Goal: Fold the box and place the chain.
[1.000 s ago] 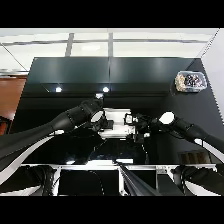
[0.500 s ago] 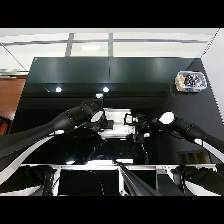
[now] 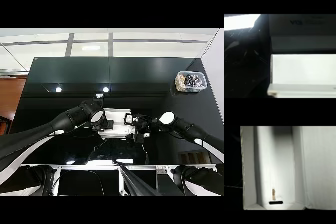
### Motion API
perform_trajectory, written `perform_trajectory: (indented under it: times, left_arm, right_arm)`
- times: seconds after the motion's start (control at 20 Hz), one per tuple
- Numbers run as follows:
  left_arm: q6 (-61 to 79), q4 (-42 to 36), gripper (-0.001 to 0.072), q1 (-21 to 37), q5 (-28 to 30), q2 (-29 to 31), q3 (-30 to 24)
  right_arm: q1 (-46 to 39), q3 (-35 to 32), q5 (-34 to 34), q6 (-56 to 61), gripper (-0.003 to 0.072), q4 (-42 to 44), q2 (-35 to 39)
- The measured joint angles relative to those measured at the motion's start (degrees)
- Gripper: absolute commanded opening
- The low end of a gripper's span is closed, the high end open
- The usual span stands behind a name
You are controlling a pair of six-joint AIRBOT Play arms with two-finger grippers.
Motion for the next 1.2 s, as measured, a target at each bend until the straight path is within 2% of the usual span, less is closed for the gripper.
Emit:
perform_trajectory:
  times: [0.35,0.75,0.95,1.05,1.2]
  left_arm:
    - [0.00,-0.15,0.0031,-0.02,0.02,-0.02,0.00]
    - [-0.04,-0.04,0.0030,-0.02,-0.02,-0.02,0.00]
    - [-0.04,-0.02,0.0031,-0.02,-0.15,-0.02,0.00]
    - [-0.07,-0.02,0.0031,-0.02,-0.15,-0.02,0.00]
    - [-0.07,-0.02,0.0031,-0.02,-0.15,-0.02,0.00]
  right_arm:
    - [0.00,0.02,1.60,0.87,0.0720,-1.44,1.36]
    - [0.00,0.00,2.99,8.02,0.0720,-13.97,8.59]
    - [0.00,0.00,2.93,10.32,0.0720,-17.99,9.86]
    - [0.00,0.00,2.97,10.45,0.0431,-18.67,10.05]
    - [0.00,0.00,3.54,10.03,0.0425,-18.82,10.19]
